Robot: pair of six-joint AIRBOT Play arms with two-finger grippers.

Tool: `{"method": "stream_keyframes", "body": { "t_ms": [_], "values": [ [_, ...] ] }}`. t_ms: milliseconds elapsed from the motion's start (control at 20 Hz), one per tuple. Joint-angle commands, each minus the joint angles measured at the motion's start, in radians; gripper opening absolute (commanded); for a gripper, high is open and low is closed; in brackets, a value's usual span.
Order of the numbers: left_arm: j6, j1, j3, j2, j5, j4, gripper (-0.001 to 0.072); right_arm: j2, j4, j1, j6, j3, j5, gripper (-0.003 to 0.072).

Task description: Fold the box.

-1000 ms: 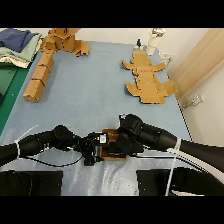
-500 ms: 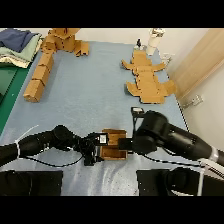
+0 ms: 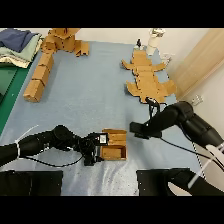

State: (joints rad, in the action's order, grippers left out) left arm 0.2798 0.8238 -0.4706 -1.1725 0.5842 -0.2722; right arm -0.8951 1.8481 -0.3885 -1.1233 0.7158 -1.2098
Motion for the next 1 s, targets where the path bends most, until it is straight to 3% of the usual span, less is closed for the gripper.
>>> {"method": "stream_keyframes", "body": {
  "t_ms": [0, 200, 500, 650, 850, 950],
  "values": [
    [0.000, -0.001, -0.001, 0.001, 0.000, 0.000, 0.0459, -0.090, 0.383, 0.211, -0.421, -0.017, 0.141, 0.0002],
    [0.000, -0.001, -0.001, 0.001, 0.000, 0.000, 0.0459, -0.224, 0.444, 0.206, -0.507, -0.017, 0.129, 0.0002],
    [-0.001, -0.009, -0.006, 0.022, -0.002, -0.007, 0.0459, -0.219, 0.510, 0.200, -0.509, -0.017, 0.154, 0.0002],
    [-0.060, -0.009, -0.006, 0.077, -0.012, -0.109, 0.0459, -0.219, 0.526, 0.200, -0.509, -0.017, 0.155, 0.0002],
    [-0.325, -0.009, -0.006, 0.095, -0.032, -0.388, 0.0459, -0.219, 0.548, 0.200, -0.509, -0.017, 0.155, 0.0002],
    [-0.360, -0.014, -0.005, 0.094, -0.045, -0.411, 0.0459, -0.219, 0.551, 0.199, -0.509, -0.017, 0.155, 0.0002]
  ]
}}
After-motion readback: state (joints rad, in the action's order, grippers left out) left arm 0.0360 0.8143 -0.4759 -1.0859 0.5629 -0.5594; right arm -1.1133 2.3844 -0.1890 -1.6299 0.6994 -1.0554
